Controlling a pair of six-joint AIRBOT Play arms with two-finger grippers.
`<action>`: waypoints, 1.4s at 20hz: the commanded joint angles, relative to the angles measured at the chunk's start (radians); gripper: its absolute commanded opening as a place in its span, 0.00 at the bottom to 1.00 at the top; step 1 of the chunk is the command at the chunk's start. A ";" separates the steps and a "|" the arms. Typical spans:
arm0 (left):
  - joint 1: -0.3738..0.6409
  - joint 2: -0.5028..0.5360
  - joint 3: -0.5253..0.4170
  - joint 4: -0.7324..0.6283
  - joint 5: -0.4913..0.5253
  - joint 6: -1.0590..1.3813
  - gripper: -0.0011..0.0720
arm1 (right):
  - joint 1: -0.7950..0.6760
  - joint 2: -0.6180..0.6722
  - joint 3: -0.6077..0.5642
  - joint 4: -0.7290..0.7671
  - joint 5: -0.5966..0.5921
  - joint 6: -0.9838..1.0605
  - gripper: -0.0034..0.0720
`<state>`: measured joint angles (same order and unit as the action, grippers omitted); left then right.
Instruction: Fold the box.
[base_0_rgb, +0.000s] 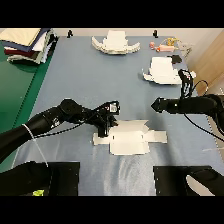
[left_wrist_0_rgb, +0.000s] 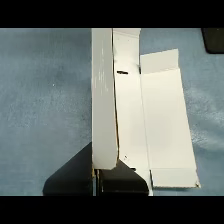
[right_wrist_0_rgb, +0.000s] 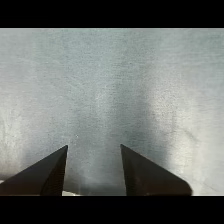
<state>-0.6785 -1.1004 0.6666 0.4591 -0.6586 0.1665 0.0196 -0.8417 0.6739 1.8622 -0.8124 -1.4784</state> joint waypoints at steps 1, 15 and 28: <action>-0.001 0.017 -0.007 -0.003 0.033 -0.002 0.04 | 0.001 0.000 0.000 -0.006 0.000 0.000 0.73; -0.002 0.016 -0.059 -0.036 0.058 0.002 0.04 | 0.001 0.000 0.000 -0.007 0.008 -0.007 0.73; -0.070 -0.024 -0.074 -0.040 0.079 0.009 0.04 | 0.001 0.000 0.000 -0.007 0.006 -0.008 0.73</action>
<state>-0.7433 -1.1175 0.5938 0.4171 -0.5755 0.1757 0.0196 -0.8417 0.6739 1.8549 -0.8055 -1.4860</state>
